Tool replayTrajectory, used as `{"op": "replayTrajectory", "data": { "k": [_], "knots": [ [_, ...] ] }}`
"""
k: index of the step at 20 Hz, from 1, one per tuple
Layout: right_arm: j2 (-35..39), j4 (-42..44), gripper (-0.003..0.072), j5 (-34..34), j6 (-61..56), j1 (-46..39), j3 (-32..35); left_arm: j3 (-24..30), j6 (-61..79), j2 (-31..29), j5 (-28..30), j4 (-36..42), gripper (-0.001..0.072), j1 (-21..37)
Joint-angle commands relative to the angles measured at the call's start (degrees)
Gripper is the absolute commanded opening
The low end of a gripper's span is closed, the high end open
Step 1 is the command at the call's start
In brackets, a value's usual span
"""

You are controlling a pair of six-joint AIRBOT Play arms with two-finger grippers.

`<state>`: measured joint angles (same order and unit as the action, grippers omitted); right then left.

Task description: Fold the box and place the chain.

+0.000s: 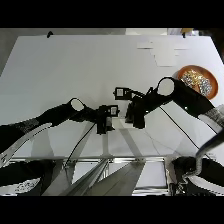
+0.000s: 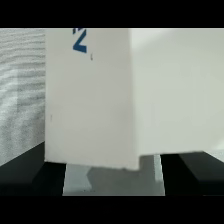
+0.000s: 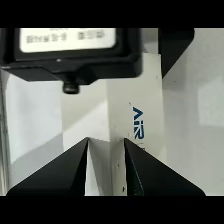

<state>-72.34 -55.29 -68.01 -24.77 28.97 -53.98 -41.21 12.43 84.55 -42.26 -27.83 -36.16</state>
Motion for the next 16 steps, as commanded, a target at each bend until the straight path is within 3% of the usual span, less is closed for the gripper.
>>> {"op": "replayTrajectory", "data": {
  "k": [1, 12, 16],
  "knots": [
    [0.8, -0.5, 0.0264, -0.4, 1.4, 0.6, 0.5, 0.0, 0.0, 0.0, 0.0, 0.0, 0.0209, 0.0],
    [4.6, -8.0, 0.026, 7.2, 5.1, 3.5, 3.4, 0.0, 0.0, 0.0, 0.0, 0.0, 0.0209, 0.0],
    [4.6, -8.1, 0.0156, 7.1, 5.1, 3.5, 3.4, 0.0, 0.0, 0.0, 0.0, 0.0, 0.0209, 0.0]
  ]
}}
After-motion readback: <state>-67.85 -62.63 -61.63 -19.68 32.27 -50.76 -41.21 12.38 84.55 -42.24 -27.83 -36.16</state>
